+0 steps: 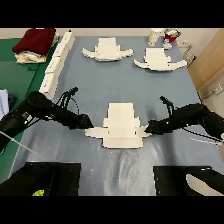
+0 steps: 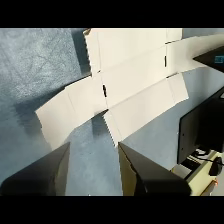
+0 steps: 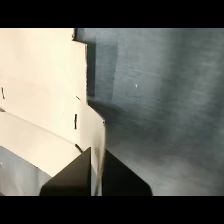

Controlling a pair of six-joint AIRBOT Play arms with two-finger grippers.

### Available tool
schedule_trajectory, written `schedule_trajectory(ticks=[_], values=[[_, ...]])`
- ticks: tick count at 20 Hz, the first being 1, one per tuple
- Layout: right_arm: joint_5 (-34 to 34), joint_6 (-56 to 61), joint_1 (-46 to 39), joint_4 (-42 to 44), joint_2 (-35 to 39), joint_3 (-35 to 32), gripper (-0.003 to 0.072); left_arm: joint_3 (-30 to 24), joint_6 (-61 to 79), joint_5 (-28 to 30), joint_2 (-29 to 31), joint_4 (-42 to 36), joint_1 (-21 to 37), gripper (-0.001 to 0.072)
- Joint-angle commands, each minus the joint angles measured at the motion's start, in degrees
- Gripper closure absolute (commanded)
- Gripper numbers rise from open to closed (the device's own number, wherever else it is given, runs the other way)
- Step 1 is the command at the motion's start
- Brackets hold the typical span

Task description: Fold the box.

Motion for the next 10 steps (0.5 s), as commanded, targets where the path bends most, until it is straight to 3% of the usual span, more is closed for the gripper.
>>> schedule_trajectory(ticks=[1, 5, 8, 10], values=[[0.92, -3.32, 3.26, 1.38, -2.34, 1.62, 0.0678, 2.16, 2.12, 0.15, -3.43, -0.74, 0.04, 0.0257], [0.35, -6.38, 6.69, 1.97, 2.75, 0.07, 0.0684, 3.04, 1.95, 2.19, -3.61, -3.28, 0.04, 0.0257], [5.05, -6.49, 10.03, 1.79, 10.32, -4.33, 0.0683, 3.58, 9.84, 2.95, -4.59, -2.89, 0.13, 0.0257], [7.41, -6.40, 11.47, 1.77, 12.55, -5.64, 0.0684, 5.81, 11.56, 2.95, -8.39, -2.89, 0.87, 0.0256]])
